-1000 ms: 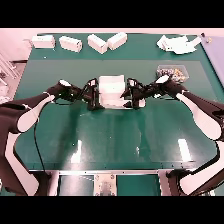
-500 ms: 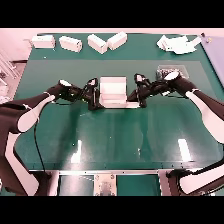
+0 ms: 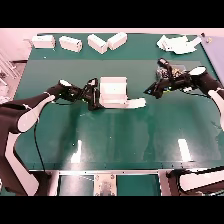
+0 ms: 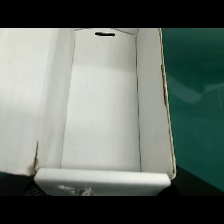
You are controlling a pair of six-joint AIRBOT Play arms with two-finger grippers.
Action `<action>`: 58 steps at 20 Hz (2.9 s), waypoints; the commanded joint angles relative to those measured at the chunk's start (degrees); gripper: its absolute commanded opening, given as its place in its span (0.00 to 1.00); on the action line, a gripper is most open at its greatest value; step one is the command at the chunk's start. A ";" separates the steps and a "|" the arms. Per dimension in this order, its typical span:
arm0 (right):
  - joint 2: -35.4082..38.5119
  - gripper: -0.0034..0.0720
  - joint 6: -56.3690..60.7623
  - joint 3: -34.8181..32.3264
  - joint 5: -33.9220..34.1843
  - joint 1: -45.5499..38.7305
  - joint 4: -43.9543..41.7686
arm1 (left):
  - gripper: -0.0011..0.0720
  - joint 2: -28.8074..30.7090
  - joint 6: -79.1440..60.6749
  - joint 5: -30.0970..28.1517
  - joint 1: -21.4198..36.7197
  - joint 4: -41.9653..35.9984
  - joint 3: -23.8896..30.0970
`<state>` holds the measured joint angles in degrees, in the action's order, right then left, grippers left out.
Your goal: Fold the box and place the chain.
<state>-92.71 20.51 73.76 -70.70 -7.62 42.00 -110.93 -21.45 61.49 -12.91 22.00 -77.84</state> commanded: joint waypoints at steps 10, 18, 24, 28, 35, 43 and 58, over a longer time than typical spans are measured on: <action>-7.30 0.06 22.05 -2.95 0.15 -5.90 0.28 | 0.88 -0.02 0.00 0.02 0.04 0.04 -0.07; -8.41 0.06 23.67 -6.62 1.97 2.36 -7.54 | 0.88 -0.02 0.00 0.02 0.04 0.04 -0.07; -7.98 0.05 24.09 -5.97 2.82 9.27 -10.38 | 0.88 -0.02 0.00 0.04 0.04 0.04 -0.07; -4.26 0.05 28.15 -3.91 3.02 11.72 -4.96 | 0.88 -0.02 0.00 0.04 0.02 0.04 -0.07; -1.25 0.06 32.50 -0.66 3.17 13.25 -0.37 | 0.88 -0.02 0.00 0.07 0.04 0.04 -0.07; -1.14 0.48 33.29 -0.59 3.21 13.53 -0.37 | 0.88 -0.02 0.00 0.07 0.04 0.04 -0.07; -1.16 0.64 39.56 -0.52 9.84 17.68 3.98 | 0.88 -0.02 0.00 0.07 0.04 0.04 -0.07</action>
<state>-93.89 58.61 73.17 -61.82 9.17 45.67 -110.93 -21.43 61.58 -12.88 22.04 -77.84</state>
